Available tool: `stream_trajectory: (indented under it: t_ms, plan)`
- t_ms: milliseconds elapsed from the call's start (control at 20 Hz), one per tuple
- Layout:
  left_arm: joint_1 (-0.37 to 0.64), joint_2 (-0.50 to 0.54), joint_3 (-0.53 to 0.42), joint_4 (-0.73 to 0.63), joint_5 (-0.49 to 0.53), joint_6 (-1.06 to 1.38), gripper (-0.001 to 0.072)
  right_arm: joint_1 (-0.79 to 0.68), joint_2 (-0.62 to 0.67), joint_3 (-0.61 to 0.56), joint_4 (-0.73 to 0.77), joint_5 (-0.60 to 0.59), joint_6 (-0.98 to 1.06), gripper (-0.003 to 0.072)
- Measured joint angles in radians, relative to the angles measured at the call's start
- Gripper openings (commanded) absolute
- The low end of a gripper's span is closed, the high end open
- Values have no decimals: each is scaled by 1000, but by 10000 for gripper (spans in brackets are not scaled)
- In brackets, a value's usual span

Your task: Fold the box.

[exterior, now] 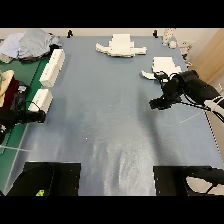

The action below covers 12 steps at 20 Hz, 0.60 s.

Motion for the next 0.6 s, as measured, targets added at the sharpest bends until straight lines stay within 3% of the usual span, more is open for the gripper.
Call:
stream_trajectory:
  t_ms: [250, 600]
  plan:
    - [32, -219, 144, -105, 38, 77, 420, 0, 0, 0, 0, 0, 0, 4]
    - [-35, -537, 406, -208, 58, 124, 420, 0, 0, 0, 0, 0, 0, 4]
